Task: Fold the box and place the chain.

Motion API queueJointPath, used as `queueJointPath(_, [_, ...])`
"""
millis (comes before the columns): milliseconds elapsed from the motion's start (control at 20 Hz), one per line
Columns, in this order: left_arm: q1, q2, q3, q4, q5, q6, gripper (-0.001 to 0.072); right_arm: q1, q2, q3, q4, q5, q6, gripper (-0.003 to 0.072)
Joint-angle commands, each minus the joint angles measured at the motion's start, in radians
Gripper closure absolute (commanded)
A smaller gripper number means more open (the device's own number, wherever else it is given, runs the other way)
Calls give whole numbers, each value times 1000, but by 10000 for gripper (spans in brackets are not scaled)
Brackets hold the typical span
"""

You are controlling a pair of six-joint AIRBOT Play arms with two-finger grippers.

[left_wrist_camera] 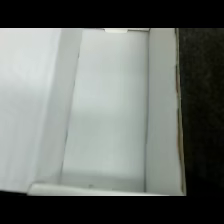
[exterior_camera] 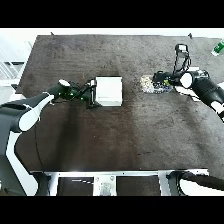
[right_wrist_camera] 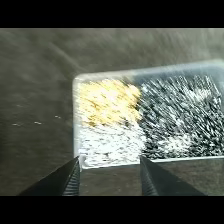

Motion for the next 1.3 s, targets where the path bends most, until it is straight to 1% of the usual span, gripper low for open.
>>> queueJointPath(0, [0,0,1,0,1,0,530,-56,-88,10,171,-33,-171,286])
queueJointPath(150, [0,0,1,0,1,0,531,-55,-186,91,227,17,-241,285])
queueJointPath(350, [0,0,1,0,1,0,530,-55,-310,225,276,179,-325,285])
queueJointPath(500, [0,0,1,0,1,0,530,-55,-366,303,283,267,-328,286])
queueJointPath(600, [0,0,1,0,1,0,531,-55,-389,327,283,301,-328,345])
queueJointPath(750, [0,0,1,0,1,0,530,-53,-411,331,283,311,-329,350])
queueJointPath(800, [0,0,1,0,1,0,530,-52,-417,331,283,311,-328,405])
queueJointPath(850, [0,0,1,0,1,0,531,-52,-421,331,283,311,-329,434])
queueJointPath(1000, [0,0,1,0,1,0,530,-52,-422,333,280,311,-347,627])
queueJointPath(1100, [0,0,1,0,1,0,530,-52,-420,348,279,311,-347,672])
queueJointPath(1250, [0,0,1,0,1,0,530,-47,-386,379,279,322,-347,673])
